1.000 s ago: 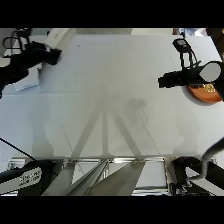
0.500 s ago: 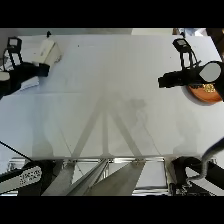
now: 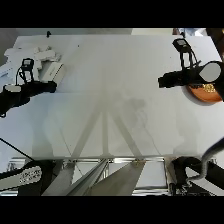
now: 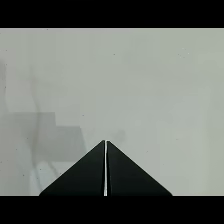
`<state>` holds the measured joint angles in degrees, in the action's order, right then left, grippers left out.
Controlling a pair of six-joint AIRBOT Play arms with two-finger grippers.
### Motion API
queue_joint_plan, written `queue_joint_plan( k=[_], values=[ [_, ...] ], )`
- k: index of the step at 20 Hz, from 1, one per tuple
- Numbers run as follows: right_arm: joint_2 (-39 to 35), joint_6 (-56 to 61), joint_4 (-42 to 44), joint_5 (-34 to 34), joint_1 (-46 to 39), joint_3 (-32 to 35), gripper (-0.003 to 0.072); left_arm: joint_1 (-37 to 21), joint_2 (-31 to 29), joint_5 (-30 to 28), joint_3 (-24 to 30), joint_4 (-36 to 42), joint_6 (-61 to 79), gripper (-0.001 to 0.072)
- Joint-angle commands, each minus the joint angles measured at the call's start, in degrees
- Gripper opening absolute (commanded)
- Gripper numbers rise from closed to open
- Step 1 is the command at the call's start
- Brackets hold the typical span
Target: Fold the box and place the chain.
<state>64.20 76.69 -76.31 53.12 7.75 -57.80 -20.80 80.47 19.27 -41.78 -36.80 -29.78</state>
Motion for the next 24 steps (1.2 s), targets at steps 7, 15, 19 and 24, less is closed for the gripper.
queue_joint_plan(
  k=[7, 15, 19, 24],
  values=[
    [0.0, 0.0, 0.0, 0.0, 0.0, -0.1, 0.0006, -0.1, -2.4, 0.9, 0.4, -0.4, 0.4, 0.0709],
    [0.0, 0.0, 0.0, 0.0, 0.0, -0.1, 0.0006, -0.3, -10.2, 7.5, 0.4, -2.8, 0.4, 0.0707],
    [0.0, 0.0, 0.0, 0.0, 0.0, -0.1, 0.0006, -0.2, -21.2, 6.7, 0.4, -4.9, 0.4, 0.0705],
    [0.0, 0.0, 0.0, 0.0, 0.0, -0.1, 0.0006, -0.2, -31.2, 7.1, 0.4, -4.9, 0.4, 0.0704]
  ],
)
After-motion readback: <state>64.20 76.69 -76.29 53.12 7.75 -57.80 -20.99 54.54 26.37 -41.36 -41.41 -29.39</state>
